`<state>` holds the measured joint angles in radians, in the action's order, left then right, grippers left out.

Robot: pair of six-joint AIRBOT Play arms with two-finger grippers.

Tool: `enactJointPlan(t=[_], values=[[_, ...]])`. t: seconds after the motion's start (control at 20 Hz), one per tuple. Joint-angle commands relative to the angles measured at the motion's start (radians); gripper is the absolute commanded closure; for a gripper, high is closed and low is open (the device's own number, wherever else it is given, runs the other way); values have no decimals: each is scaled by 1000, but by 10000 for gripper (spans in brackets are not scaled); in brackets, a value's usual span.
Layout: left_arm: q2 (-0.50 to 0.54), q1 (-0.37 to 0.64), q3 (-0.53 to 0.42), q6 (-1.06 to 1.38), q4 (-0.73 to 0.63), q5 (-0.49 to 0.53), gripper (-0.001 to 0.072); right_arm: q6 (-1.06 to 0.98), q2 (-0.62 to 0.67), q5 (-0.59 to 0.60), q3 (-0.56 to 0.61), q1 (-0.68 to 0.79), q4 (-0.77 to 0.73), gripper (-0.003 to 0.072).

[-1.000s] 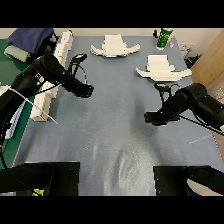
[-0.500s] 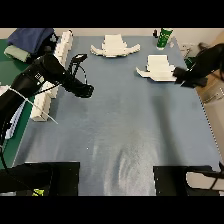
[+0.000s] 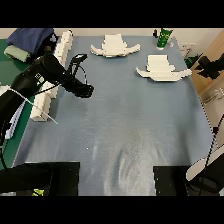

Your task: Fold the box.

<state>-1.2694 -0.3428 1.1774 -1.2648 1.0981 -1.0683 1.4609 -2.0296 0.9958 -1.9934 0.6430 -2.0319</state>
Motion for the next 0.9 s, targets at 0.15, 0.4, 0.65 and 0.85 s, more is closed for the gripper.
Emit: enactJointPlan(t=[0.15,0.4,0.65,0.85], values=[[0,0,0,0,0,0,694,87,-130,-156,-64,22,-125,372],[0,0,0,0,0,0,694,122,-133,-158,-64,18,-176,395],[0,0,0,0,0,0,695,130,-159,-134,-64,10,-180,401],[0,0,0,0,0,0,694,138,-168,-108,-67,10,-232,401]])
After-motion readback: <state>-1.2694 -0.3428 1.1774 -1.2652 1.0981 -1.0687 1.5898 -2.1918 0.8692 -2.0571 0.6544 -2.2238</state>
